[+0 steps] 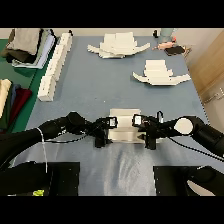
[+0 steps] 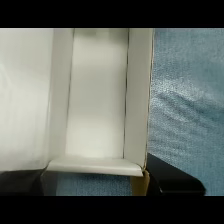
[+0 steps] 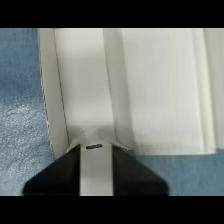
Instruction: Fold the box.
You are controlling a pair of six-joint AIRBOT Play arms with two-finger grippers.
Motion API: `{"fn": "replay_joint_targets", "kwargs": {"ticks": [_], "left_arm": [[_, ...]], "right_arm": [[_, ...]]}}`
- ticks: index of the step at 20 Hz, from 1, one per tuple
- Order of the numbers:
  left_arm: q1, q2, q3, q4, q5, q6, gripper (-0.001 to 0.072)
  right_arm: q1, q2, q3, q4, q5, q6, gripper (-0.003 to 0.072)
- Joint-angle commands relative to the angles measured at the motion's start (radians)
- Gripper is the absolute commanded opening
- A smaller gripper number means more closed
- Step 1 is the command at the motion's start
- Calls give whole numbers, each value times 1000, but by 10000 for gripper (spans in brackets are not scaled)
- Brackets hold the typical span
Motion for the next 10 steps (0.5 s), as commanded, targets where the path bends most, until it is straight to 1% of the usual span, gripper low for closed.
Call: {"fn": "replay_joint_targets", "kwargs": {"ticks": [1, 3, 5, 6, 7, 8, 9, 10], "left_arm": [[-1, 0, 1, 0, 0, 0, 520], [-1, 0, 1, 0, 0, 0, 519], [-1, 0, 1, 0, 0, 0, 519], [-1, 0, 1, 0, 0, 0, 519], [-1, 0, 1, 0, 0, 0, 519], [-1, 0, 1, 0, 0, 0, 519], [-1, 0, 1, 0, 0, 0, 519], [-1, 0, 1, 0, 0, 0, 519]], "right_arm": [[0, 56, 23, -266, 62, 542, 3], [-2, 99, 45, -470, 114, 875, 2], [-41, 128, 53, -705, 184, 1276, 2], [-83, 129, 53, -756, 243, 1427, 1], [-152, 121, 49, -745, 296, 1508, 0], [-228, 103, 39, -685, 310, 1523, 0], [-296, 85, 21, -612, 294, 1520, 1], [-356, 59, 1, -517, 266, 1471, 0]]}}
